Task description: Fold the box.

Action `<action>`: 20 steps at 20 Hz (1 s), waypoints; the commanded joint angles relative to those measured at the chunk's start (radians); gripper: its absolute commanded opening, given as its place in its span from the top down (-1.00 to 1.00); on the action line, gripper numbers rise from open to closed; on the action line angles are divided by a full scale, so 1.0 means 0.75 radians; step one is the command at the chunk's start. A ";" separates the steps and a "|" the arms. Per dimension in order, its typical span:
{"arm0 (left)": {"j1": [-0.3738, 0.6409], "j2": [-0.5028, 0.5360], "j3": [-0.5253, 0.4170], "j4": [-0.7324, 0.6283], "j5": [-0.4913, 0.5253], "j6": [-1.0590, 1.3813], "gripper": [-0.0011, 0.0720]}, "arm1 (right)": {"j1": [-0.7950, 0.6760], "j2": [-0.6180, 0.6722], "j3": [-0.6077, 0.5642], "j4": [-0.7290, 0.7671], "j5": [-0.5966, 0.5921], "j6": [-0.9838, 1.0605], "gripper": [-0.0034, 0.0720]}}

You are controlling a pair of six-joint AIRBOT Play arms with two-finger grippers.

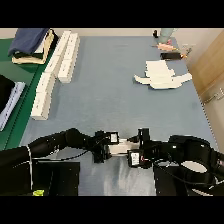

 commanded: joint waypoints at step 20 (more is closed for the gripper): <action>-0.001 0.001 -0.001 -0.002 0.001 -0.001 -0.29 | 0.003 -0.076 -0.017 0.159 0.016 -0.001 0.38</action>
